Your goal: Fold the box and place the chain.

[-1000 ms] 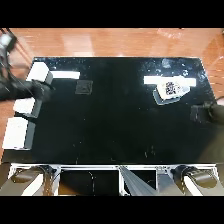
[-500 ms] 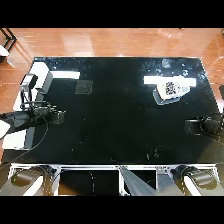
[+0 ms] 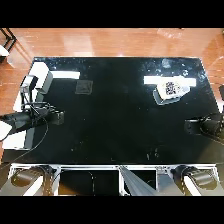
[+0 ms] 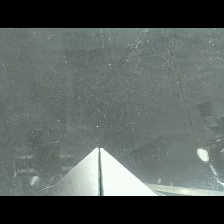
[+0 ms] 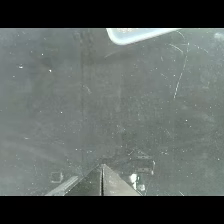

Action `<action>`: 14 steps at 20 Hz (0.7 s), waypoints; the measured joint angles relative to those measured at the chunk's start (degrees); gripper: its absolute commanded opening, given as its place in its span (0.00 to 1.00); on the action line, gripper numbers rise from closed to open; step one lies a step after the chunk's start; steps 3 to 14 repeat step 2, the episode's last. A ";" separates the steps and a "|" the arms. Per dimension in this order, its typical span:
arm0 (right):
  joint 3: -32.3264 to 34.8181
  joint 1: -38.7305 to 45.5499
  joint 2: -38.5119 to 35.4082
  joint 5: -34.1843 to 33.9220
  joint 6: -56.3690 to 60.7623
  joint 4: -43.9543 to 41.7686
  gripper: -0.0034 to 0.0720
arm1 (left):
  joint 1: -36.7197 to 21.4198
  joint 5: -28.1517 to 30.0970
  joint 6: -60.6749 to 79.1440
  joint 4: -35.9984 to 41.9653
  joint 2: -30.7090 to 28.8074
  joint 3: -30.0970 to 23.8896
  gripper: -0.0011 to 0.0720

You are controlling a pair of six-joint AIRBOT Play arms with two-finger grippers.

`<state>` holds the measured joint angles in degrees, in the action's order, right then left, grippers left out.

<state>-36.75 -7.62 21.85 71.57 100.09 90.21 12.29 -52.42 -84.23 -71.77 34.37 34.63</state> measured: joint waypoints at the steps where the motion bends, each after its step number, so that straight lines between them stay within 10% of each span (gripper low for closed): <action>1: 0.00 0.00 0.00 0.00 0.00 -0.02 0.07 | 0.00 0.00 0.00 -0.04 0.00 0.00 0.04; 14: 0.00 0.00 0.00 0.02 0.00 -0.02 0.07 | 0.00 0.00 -0.02 -0.07 0.00 0.00 0.04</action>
